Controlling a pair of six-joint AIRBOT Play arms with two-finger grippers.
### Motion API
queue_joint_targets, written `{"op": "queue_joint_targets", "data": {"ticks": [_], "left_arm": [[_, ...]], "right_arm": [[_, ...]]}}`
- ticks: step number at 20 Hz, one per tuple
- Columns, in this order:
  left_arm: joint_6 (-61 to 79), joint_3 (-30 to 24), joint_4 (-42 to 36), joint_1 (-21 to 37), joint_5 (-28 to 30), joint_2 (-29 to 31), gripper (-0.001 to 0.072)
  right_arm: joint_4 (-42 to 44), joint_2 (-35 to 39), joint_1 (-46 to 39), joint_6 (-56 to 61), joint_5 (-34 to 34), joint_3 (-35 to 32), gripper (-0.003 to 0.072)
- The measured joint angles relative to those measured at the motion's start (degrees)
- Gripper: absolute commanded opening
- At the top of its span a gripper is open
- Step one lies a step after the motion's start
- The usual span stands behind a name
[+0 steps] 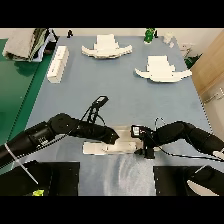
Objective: Fold the box.
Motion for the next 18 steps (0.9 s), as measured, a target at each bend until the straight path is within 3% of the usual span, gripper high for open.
{"op": "queue_joint_targets", "data": {"ticks": [2, 5, 11, 18], "left_arm": [[-3.6, 0.0, -0.4, 0.1, 5.4, -1.9, 0.0014], [-9.2, 0.1, 0.8, 1.0, 7.5, -5.5, 0.0014], [-15.9, 0.1, 2.3, 2.0, 4.9, -12.4, 0.0014], [-16.4, 2.3, 3.1, 2.2, 3.3, -14.4, 0.0015]], "right_arm": [[0.0, 0.0, 0.0, 0.0, 0.0, 0.0, 0.0509], [0.0, 0.0, 0.0, 0.0, 0.0, 0.0, 0.0509], [0.0, 0.0, 0.0, 0.0, 0.0, 0.0, 0.0510], [0.0, 0.0, 0.0, 0.0, 0.0, 0.0, 0.0509]]}}
